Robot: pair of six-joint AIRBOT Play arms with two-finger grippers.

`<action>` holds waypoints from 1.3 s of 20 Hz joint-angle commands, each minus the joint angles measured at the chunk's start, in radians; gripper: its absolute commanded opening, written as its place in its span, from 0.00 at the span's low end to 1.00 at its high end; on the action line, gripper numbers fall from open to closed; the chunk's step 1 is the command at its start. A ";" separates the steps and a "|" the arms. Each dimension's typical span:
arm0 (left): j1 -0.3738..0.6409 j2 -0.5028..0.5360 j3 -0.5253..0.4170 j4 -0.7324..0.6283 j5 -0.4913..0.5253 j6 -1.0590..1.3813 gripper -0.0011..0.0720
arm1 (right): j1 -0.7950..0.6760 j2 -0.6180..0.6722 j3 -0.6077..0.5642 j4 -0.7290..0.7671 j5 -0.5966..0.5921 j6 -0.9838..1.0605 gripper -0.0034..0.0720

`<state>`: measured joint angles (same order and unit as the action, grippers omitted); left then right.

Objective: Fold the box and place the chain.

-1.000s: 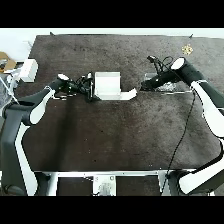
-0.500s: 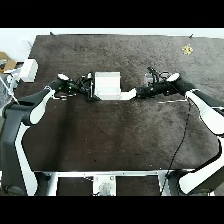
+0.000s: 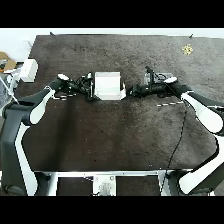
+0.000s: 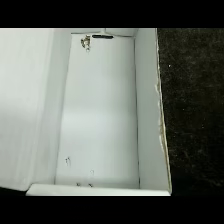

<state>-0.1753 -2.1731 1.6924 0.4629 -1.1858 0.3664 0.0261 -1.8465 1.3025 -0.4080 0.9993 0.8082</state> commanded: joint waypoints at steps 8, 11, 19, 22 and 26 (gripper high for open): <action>0.000 0.000 0.000 0.000 0.000 0.000 0.32 | 0.037 -0.001 0.000 0.124 0.066 -0.032 0.66; 0.000 0.000 0.000 0.000 0.000 0.000 0.32 | 0.058 -0.001 0.011 0.108 0.049 -0.011 0.66; 0.000 0.000 0.000 0.000 0.000 0.000 0.32 | 0.142 -0.002 0.151 -0.209 -0.011 0.244 0.66; 0.000 0.000 0.000 0.000 0.000 0.001 0.32 | 0.169 -0.003 0.166 -0.256 -0.061 0.293 0.66; 0.000 0.000 0.000 0.000 0.000 0.000 0.32 | 0.219 -0.044 0.246 -0.474 -0.063 0.473 0.66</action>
